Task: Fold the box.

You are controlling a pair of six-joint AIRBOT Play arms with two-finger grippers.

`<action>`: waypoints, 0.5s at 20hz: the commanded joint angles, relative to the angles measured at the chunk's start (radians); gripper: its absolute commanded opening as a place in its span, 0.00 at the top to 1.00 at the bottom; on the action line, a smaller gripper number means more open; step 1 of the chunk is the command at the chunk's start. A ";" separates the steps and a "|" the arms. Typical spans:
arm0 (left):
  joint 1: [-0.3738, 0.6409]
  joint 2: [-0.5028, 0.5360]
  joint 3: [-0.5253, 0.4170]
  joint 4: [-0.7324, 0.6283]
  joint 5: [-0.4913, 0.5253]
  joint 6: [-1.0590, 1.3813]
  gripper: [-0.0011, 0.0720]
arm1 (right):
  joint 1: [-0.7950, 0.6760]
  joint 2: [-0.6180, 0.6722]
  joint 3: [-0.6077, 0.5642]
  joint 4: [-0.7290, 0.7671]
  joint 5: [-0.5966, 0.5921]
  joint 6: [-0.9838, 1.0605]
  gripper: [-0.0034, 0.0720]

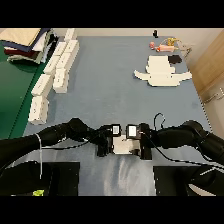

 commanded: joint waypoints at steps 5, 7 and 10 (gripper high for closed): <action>0.001 0.000 0.001 0.000 0.000 0.000 0.65 | 0.050 -0.010 0.047 -0.145 0.064 -0.030 0.09; 0.001 0.000 0.001 0.000 0.000 0.000 0.65 | 0.051 -0.010 0.064 -0.142 0.063 -0.025 0.09; 0.001 0.000 0.001 0.000 0.000 0.000 0.65 | 0.051 -0.010 0.081 -0.141 0.056 -0.019 0.09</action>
